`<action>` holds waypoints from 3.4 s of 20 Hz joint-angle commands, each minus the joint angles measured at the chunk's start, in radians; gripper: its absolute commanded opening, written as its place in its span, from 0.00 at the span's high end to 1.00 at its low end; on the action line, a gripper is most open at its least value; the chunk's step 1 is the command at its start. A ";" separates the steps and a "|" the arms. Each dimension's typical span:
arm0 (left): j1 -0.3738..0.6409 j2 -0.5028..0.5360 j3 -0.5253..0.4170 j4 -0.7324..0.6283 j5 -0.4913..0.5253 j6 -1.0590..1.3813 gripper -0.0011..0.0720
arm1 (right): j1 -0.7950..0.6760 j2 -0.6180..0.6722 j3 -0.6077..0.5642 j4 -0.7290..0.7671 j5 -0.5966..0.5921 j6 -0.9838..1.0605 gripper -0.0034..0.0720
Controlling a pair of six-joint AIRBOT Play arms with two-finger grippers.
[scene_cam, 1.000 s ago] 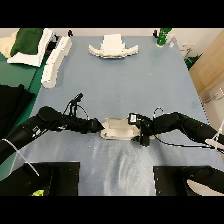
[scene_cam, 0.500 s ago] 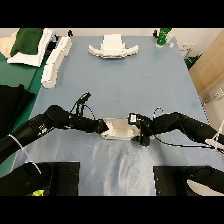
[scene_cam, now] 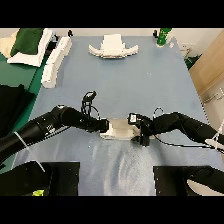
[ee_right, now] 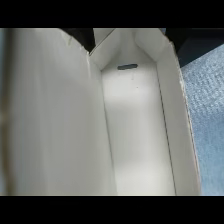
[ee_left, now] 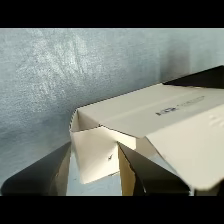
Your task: Fold the box.
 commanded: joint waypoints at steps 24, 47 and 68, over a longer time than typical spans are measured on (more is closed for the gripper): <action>-0.246 -0.398 0.425 0.433 -0.417 -0.529 0.44 | 0.000 0.000 0.000 0.000 0.001 0.000 0.27; -0.261 -0.514 0.520 0.461 -0.517 -0.603 0.96 | 0.000 0.000 0.000 0.000 0.000 0.000 0.27; -0.273 -0.518 0.522 0.476 -0.498 -0.647 0.96 | 0.000 0.000 0.000 0.000 0.000 0.000 0.27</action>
